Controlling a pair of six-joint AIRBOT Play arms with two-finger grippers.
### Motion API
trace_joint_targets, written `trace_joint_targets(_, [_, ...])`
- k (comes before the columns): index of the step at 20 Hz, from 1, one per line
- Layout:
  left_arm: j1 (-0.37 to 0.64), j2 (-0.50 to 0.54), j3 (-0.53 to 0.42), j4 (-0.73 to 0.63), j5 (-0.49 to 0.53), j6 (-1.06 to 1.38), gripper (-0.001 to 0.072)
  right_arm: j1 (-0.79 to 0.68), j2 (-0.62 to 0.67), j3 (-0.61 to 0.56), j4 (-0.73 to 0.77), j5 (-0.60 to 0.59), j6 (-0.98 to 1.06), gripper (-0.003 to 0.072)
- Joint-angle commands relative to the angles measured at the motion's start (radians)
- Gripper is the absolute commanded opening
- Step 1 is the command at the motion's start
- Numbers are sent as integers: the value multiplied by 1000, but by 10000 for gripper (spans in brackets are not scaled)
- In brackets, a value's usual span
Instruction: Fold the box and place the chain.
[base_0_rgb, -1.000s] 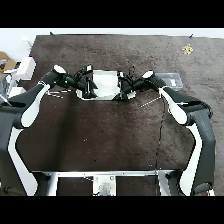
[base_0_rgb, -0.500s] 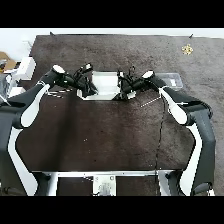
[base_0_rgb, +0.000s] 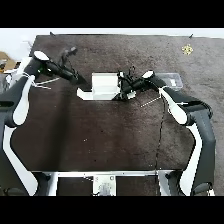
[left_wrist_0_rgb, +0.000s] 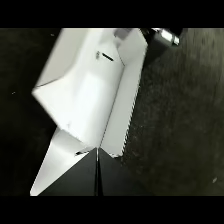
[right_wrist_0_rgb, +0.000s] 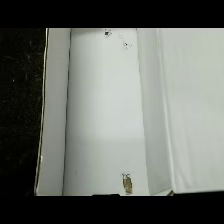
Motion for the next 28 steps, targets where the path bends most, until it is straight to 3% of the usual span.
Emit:
trace_joint_targets(1, [61, 1, 137, 13, -38, -438, 9, 1, -1, 1, 0, 0, 0, 323])
trace_joint_targets(8, [157, 15, -26, 57, 74, -689, 5, 1, -1, 1, 0, 0, 0, 323])
trace_joint_targets(13, [163, 15, -148, 138, 67, -724, 5, 1, -1, 1, 0, 0, 0, 324])
trace_joint_targets(23, [152, 16, -416, -22, 126, -629, 6, 1, -1, 1, 0, 0, 0, 323])
trace_joint_targets(25, [148, 16, -429, -129, 141, -586, 6, 1, -1, 1, 0, 0, 0, 323])
trace_joint_targets(28, [124, 14, -429, -121, 144, -587, 6, 1, -1, 1, 0, 0, 0, 323])
